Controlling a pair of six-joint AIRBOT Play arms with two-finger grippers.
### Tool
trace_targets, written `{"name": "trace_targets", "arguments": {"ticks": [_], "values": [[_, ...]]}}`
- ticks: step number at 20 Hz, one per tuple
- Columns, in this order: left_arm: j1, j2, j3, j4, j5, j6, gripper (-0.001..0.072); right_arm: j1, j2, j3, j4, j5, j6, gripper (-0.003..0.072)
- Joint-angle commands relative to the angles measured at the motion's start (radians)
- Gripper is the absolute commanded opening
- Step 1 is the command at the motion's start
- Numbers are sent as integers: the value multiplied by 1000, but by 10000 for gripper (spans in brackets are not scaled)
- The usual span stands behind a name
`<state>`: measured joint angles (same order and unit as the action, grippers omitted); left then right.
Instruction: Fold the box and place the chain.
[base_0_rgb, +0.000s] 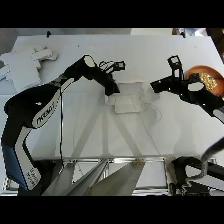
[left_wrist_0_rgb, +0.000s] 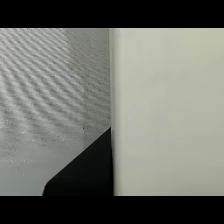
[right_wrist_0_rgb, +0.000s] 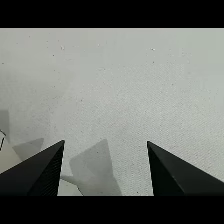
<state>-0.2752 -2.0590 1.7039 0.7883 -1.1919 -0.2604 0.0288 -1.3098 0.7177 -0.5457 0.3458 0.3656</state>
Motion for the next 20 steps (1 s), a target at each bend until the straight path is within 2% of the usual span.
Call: {"name": "trace_targets", "arguments": {"ticks": [1, 4, 20], "values": [[-1, 0, 0, 23, -17, 50, 1, 0, 0, 1, 0, 1, 0, 568], [-1, 3, 0, 32, -46, 151, 1, 0, 0, 1, 0, 0, 0, 568], [-1, 14, 0, 31, -39, 152, 6, 0, 1, 1, 1, 1, 0, 568]]}}
